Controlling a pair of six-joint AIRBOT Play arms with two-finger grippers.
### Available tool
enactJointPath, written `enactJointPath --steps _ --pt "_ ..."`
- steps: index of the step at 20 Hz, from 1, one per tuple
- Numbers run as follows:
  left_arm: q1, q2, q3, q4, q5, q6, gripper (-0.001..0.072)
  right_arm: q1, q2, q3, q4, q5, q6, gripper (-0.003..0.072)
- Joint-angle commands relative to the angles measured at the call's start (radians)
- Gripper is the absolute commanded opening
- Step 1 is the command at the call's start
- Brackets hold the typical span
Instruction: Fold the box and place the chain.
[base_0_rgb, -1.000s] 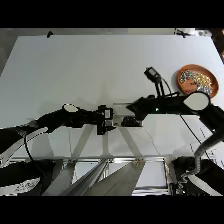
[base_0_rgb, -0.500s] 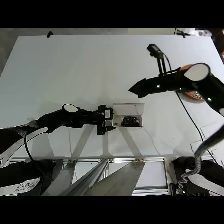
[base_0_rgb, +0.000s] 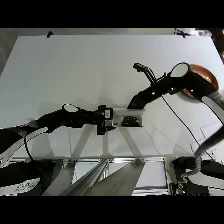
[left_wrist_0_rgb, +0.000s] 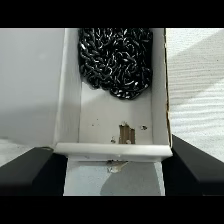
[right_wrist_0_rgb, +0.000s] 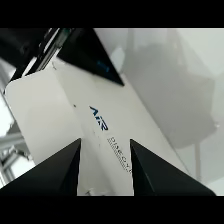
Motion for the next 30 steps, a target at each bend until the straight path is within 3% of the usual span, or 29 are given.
enactJointPath --steps 1,5,9,13,18,23,27,28,30 --pt "0.0 0.001 0.0 0.0 0.0 0.0 0.0388 0.051 -0.007 0.002 -0.068 0.085 -0.037 0.0338" --pt "0.0 0.001 0.0 0.0 0.0 0.0 0.0388 0.145 0.005 0.002 -0.121 0.11 -0.068 0.0337" --pt "0.0 0.001 0.0 0.0 0.0 0.0 0.0388 0.228 0.07 0.002 -0.268 0.103 -0.066 0.0333" --pt "0.0 0.001 0.0 0.0 0.0 0.0 0.0388 0.285 0.126 0.002 -0.442 0.003 -0.003 0.0325" --pt "0.0 0.001 0.0 0.0 0.0 0.0 0.0388 0.324 0.134 0.002 -0.451 -0.076 -0.004 0.0325" --pt "0.0 0.001 0.0 0.0 0.0 0.0 0.0388 0.393 0.134 -0.002 -0.557 -0.101 -0.009 0.0321" --pt "0.0 0.001 0.0 0.0 0.0 0.0 0.0388 0.43 0.134 -0.009 -0.576 -0.108 -0.016 0.0363" --pt "0.0 0.001 0.0 0.0 0.0 0.0 0.0388 0.44 0.134 -0.022 -0.576 -0.126 -0.024 0.0409" --pt "0.0 0.001 0.0 0.0 0.0 0.0 0.0388 0.467 0.134 -0.054 -0.582 -0.16 -0.041 0.0409"
